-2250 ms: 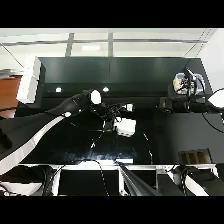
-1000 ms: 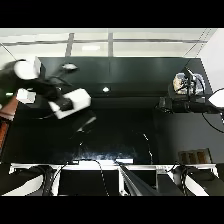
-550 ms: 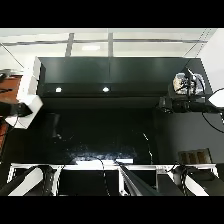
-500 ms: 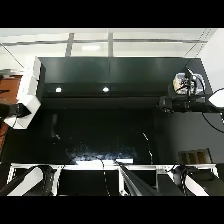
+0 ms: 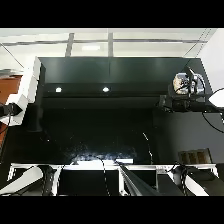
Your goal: Fold the box and place the chain.
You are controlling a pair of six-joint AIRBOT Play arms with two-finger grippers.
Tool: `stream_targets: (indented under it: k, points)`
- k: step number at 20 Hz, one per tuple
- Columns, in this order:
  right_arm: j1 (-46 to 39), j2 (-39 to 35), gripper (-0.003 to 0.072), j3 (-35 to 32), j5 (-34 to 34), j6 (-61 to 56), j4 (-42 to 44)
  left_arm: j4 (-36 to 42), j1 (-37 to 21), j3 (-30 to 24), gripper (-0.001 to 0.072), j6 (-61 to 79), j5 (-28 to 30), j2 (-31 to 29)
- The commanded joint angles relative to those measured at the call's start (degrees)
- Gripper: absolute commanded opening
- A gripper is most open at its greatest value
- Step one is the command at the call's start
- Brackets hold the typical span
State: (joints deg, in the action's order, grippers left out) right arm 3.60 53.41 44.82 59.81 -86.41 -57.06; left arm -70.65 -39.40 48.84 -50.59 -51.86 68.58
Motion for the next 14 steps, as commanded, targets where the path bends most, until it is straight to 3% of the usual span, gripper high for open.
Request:
stream_targets:
  k: [1, 7, 8, 9, 10, 14]
  points:
    - [0.0, -0.02, 0.0023, 0.07, 0.59, -1.6, 0.07, 4.09, -0.33, -0.24, 0.0034, 7.69, 4.81, 4.31]
    - [0.0, -0.02, 0.0023, 0.07, 0.37, -2.78, 0.24, 4.11, -0.09, -0.15, 0.0053, 9.57, 6.62, 6.88]
    - [0.0, -0.02, 0.0023, 0.07, 0.17, -2.8, 0.24, 4.15, -0.11, -0.15, 0.024, 9.55, 6.51, 6.84]
    - [0.0, -0.02, 0.0024, 0.07, 0.15, -2.8, 0.24, 4.13, -0.11, -0.15, 0.0627, 9.49, 6.43, 6.75]
    - [0.0, -0.02, 0.0023, 0.07, 0.26, -2.91, 0.26, 4.13, -0.13, -0.13, 0.0716, 8.59, 6.64, 6.47]
    - [0.0, -0.02, 0.0023, 0.07, 0.33, -3.19, 0.31, 6.62, -0.11, 0.96, 0.0716, 8.0, 6.27, 3.32]
